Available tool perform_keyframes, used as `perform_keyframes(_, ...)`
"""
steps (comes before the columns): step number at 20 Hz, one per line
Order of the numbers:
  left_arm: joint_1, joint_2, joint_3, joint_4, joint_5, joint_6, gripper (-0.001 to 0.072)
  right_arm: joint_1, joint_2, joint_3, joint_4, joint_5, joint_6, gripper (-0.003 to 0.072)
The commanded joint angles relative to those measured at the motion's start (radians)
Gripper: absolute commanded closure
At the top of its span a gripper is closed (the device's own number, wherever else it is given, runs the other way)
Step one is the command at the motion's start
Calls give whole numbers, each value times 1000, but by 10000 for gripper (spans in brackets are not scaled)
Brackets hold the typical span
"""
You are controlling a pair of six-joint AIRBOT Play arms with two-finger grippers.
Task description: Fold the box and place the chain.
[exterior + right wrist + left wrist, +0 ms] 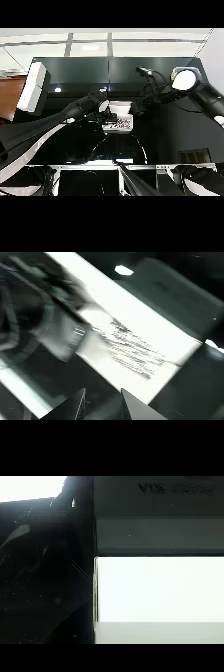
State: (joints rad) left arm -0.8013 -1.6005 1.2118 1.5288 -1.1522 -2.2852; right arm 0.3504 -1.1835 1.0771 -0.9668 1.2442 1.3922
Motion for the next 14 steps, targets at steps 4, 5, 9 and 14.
perform_keyframes(4,0,0,1,0,1,0,679,-172,190,-91,-630,-30,192,438)
perform_keyframes(5,0,0,1,0,1,0,679,-192,209,-138,-642,-89,227,438)
perform_keyframes(9,0,0,1,-43,-7,1,679,-203,225,-322,-478,-356,325,437)
perform_keyframes(14,8,0,15,-54,28,-39,674,-180,225,-388,-376,-390,322,436)
